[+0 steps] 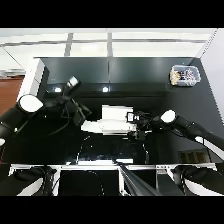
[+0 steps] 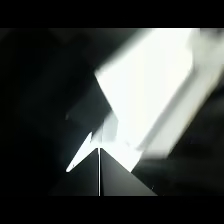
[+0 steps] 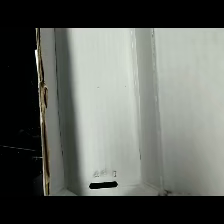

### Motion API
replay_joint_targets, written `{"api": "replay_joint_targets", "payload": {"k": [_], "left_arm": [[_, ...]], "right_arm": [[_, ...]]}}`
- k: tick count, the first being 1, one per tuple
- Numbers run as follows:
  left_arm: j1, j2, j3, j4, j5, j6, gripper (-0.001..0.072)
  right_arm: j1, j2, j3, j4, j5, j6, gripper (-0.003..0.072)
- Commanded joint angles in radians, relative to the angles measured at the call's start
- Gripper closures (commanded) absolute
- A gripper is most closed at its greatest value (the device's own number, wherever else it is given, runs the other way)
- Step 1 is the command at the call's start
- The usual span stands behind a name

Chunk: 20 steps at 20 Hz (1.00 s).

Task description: Fold the box and place the chain.

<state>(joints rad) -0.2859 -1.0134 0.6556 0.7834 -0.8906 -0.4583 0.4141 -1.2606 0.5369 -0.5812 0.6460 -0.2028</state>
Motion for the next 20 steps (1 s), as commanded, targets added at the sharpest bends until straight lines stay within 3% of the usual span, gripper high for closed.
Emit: {"api": "replay_joint_targets", "payload": {"k": [1, 2, 3, 4, 11, 15, 17, 18, 20], "left_arm": [[0.002, 0.028, -0.09, 0.019, -0.003, 0.459, 0.0639], [0.002, 0.019, -0.09, 0.019, -0.003, 0.54, 0.0406], [0.0, 0.007, -0.09, 0.015, 0.005, 0.63, 0.0027], [-0.004, -0.005, -0.09, 0.012, 0.029, 0.67, -0.0004], [-0.118, -0.129, -0.074, -0.037, 0.083, 0.657, 0.002], [-0.125, -0.161, -0.074, -0.097, 0.128, 0.656, 0.0036], [-0.125, -0.169, -0.074, -0.148, 0.122, 0.656, 0.015], [-0.13, -0.172, -0.074, -0.172, 0.119, 0.656, 0.0152], [-0.144, -0.174, -0.074, -0.172, 0.122, 0.664, 0.0274]], "right_arm": [[0.0, 0.0, -0.001, 0.0, 0.001, 0.0, 0.0512], [0.0, 0.0, -0.001, 0.0, 0.001, 0.0, 0.0512], [0.0, 0.0, -0.001, 0.0, 0.001, 0.0, 0.0511], [0.0, 0.0, -0.001, 0.0, 0.001, 0.0, 0.0512], [0.0, 0.0, -0.001, 0.0, 0.001, 0.0, 0.0511], [0.0, 0.0, -0.001, 0.0, 0.001, 0.0, 0.0511], [0.0, 0.0, -0.001, 0.0, 0.001, 0.0, 0.0512], [0.0, 0.0, -0.001, 0.0, 0.001, 0.0, 0.0511], [0.0, 0.0, -0.001, 0.0, 0.001, 0.0, 0.0512]]}}
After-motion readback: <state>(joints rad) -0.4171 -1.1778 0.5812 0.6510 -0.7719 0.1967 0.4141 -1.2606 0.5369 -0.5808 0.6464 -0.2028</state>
